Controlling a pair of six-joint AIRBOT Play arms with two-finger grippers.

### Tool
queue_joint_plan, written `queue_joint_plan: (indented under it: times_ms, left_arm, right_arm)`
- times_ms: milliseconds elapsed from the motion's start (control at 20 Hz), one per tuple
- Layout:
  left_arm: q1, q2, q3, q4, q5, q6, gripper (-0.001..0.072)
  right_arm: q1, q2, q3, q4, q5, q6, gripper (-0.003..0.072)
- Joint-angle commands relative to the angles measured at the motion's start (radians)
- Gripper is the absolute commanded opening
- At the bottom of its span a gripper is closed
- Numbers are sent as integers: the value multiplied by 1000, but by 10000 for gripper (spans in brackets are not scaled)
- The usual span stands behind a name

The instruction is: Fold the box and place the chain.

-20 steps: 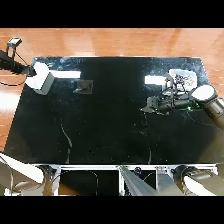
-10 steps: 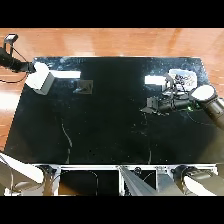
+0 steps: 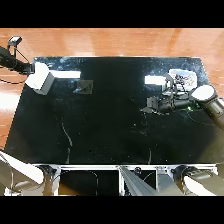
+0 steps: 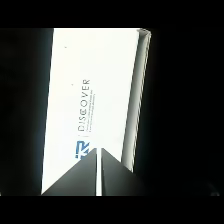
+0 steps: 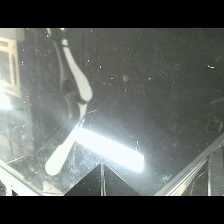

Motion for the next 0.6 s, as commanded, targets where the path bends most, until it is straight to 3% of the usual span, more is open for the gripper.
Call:
queue_joint_plan:
  times_ms: [0, 550]
  left_arm:
    - [-5, -12, -2, -4, 5, -11, 128]
    - [-9, -14, 2, -22, 4, -11, 128]
  right_arm:
    - [1, 0, 1, 0, -1, 0, 29]
    - [1, 1, 1, 0, -17, 0, 29]
